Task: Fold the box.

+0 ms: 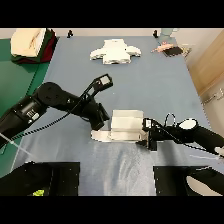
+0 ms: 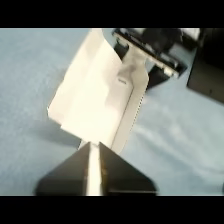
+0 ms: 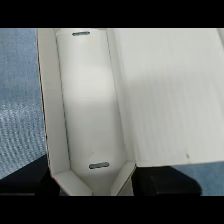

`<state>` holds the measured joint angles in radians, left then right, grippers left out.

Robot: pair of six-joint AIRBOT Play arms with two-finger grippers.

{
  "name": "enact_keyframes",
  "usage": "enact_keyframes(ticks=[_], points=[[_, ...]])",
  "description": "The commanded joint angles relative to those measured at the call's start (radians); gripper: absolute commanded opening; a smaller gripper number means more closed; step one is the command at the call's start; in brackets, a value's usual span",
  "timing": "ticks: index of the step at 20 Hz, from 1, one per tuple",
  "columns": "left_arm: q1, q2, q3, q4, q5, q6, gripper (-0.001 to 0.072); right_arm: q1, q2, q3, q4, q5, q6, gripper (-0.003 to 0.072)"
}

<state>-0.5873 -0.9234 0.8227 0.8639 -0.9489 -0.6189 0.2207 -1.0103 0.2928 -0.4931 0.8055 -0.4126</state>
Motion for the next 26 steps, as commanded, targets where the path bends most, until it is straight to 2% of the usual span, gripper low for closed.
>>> enact_keyframes(ticks=[1, 4, 6, 9, 11, 14, 15, 16, 21, 22, 23, 26], points=[[0.076, 0.032, -0.153, -0.045, 0.031, 0.318, 0.0706, 0.000, 0.001, 0.001, 0.000, 0.000, 0.000, 0.0516], [0.097, 0.031, -0.278, -0.220, 0.141, 0.629, 0.0706, 0.000, 0.001, 0.001, 0.000, 0.001, 0.000, 0.0516], [0.094, 0.010, -0.325, -0.339, 0.154, 0.838, 0.0706, 0.000, 0.001, 0.001, 0.000, 0.000, 0.000, 0.0517], [0.094, -0.058, -0.345, -0.364, 0.154, 0.892, 0.0703, 0.000, 0.001, 0.001, 0.000, 0.000, 0.000, 0.0516], [0.091, -0.104, -0.345, -0.388, 0.154, 0.911, 0.0581, 0.000, 0.001, 0.001, 0.000, 0.001, 0.000, 0.0516], [0.068, -0.151, -0.345, -0.401, 0.158, 0.943, 0.0583, 0.000, 0.001, 0.001, 0.000, 0.000, 0.000, 0.0516], [0.060, -0.162, -0.345, -0.410, 0.167, 0.944, 0.0518, 0.000, 0.001, 0.001, 0.000, 0.000, 0.000, 0.0516], [0.051, -0.172, -0.345, -0.421, 0.183, 0.945, 0.0414, 0.000, 0.001, 0.001, 0.000, 0.000, 0.000, 0.0516], [-0.008, -0.230, -0.342, -0.575, 0.290, 1.054, 0.0399, 0.000, 0.001, 0.001, 0.000, 0.000, 0.001, 0.0516], [-0.020, -0.238, -0.338, -0.590, 0.297, 1.068, 0.0255, 0.000, 0.001, 0.001, 0.000, 0.000, 0.000, 0.0516], [-0.029, -0.241, -0.336, -0.591, 0.306, 1.069, 0.0233, 0.000, 0.001, 0.001, 0.000, 0.000, 0.000, 0.0517], [-0.043, -0.241, -0.336, -0.597, 0.331, 1.069, 0.0231, 0.000, 0.001, 0.001, 0.000, 0.000, 0.000, 0.0516]])
